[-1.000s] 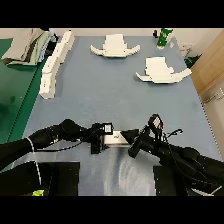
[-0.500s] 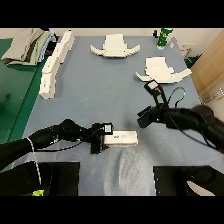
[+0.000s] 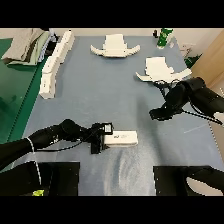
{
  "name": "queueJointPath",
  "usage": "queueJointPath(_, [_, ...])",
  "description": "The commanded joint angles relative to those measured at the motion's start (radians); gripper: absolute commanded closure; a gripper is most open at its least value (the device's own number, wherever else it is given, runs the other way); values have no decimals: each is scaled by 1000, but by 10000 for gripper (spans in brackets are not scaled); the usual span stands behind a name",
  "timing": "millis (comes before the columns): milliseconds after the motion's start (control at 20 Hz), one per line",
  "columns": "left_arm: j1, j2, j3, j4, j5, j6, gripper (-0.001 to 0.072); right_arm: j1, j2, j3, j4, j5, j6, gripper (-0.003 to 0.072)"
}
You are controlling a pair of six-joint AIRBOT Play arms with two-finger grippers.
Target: Fold the box.
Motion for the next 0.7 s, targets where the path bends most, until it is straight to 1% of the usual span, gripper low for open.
queueJointPath(0, [1, 0, 1, -1, 13, 0, 242, -8, -21, 13, -9, -42, 17, 679])
queueJointPath(300, [1, 2, 3, -1, 12, 0, 242, -8, -21, 13, -9, -42, 17, 679])
queueJointPath(400, [2, 23, 19, -1, 2, -35, 242, -8, -21, 13, -9, -42, 17, 679])
queueJointPath(550, [2, 127, 26, 23, 8, -108, 242, -8, -21, 13, -9, -42, 17, 678])
queueJointPath(650, [34, 214, 26, 94, 14, -276, 241, -8, -21, 13, -9, -42, 17, 679])
